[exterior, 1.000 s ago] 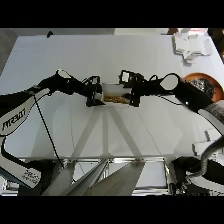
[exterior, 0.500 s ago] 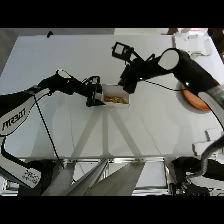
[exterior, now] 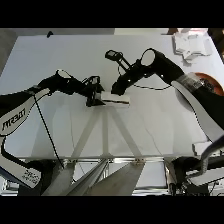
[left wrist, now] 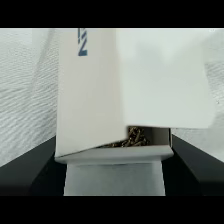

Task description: Fold the box and place the chain.

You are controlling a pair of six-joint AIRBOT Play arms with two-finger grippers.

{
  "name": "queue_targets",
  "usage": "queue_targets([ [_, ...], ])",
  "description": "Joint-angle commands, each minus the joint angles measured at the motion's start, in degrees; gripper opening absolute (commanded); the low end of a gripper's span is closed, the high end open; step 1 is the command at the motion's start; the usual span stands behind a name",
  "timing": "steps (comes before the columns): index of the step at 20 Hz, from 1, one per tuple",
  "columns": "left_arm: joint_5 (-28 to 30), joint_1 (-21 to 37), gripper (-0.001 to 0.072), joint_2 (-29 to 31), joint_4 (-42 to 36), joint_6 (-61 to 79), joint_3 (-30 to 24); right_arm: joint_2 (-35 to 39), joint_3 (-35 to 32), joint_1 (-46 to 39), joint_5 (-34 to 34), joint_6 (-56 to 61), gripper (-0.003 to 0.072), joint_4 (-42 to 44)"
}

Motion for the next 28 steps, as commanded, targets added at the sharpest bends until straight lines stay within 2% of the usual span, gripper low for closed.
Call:
queue_targets([
  [1,0.0,0.0,0.0187,0.0,0.0,0.1,0.0,-0.4,0.2,1.7,-1.0,-9.7,0.0363,-3.1],
  [6,0.0,0.0,0.0187,0.0,0.0,0.1,0.0,0.1,0.1,6.1,-6.2,-10.7,0.0365,-12.9],
  [10,0.0,0.0,0.0187,0.0,0.0,0.1,0.0,3.4,-1.5,7.6,-11.3,-10.7,0.0364,-14.2],
  [16,0.0,0.0,0.0187,0.0,0.0,0.1,0.0,10.9,-13.3,9.9,-21.4,-10.7,0.0365,-15.4],
  [22,0.0,0.0,0.0187,0.0,0.0,0.1,0.0,13.0,-15.4,10.5,-22.2,-10.7,0.0375,-15.5],
  [23,0.0,0.0,0.0187,0.0,0.0,0.1,0.0,13.0,-15.9,10.5,-23.7,-10.7,0.0407,-15.6],
  [25,0.0,0.0,0.0187,0.0,0.0,0.1,0.0,12.9,-17.4,10.5,-27.2,-10.7,0.0408,-16.1],
  [28,0.0,0.0,0.0187,0.0,0.0,0.1,0.0,12.5,-18.6,10.5,-28.9,-10.7,0.0409,-17.6],
])
